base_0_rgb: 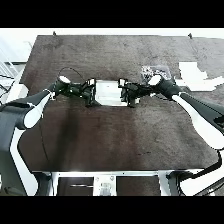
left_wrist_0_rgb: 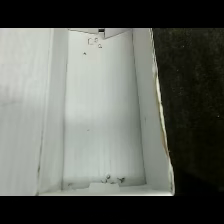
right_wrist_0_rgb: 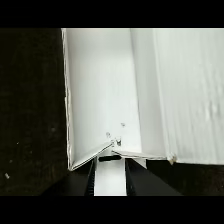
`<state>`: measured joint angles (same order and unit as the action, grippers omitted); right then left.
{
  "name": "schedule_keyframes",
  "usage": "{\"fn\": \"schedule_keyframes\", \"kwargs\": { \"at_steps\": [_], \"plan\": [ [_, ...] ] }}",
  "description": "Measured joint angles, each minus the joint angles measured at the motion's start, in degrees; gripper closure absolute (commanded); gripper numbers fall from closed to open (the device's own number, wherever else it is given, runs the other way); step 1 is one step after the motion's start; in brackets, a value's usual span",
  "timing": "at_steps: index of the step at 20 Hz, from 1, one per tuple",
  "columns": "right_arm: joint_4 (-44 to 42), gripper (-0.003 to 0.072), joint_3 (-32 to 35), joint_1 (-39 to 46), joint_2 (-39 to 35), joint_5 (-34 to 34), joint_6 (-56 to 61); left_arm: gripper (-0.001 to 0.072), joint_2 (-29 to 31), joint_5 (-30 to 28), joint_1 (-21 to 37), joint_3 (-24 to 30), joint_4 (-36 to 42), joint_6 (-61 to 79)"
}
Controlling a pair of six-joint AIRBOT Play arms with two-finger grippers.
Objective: Fold the box and place the chain.
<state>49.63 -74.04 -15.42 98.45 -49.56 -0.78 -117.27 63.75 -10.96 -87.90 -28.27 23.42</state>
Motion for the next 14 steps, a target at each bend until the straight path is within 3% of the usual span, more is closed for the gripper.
{"fn": "schedule_keyframes", "kwargs": {
  "at_steps": [6,7,9,12,14],
  "plan": [
    [-3.5,0.0453,0.0,-2.0,2.4,6.9,0.0,0.0234,0.0,-0.2,0.0,0.0,0.0,-0.1],
    [-3.8,0.0405,0.0,-2.2,2.7,7.5,0.0,0.0234,0.0,-0.2,0.0,0.0,0.0,-0.1],
    [-4.2,0.0220,0.0,-2.4,3.1,8.2,0.0,0.0234,0.0,-0.5,0.0,0.0,0.1,-0.1],
    [-4.5,0.0227,0.0,-2.5,3.4,8.8,0.1,0.0234,0.0,-0.7,0.0,0.0,0.2,-0.1],
    [-4.2,0.0380,0.0,-2.6,3.5,9.3,0.1,0.0234,0.0,-0.6,0.0,0.0,0.2,-0.1]
  ]
}}
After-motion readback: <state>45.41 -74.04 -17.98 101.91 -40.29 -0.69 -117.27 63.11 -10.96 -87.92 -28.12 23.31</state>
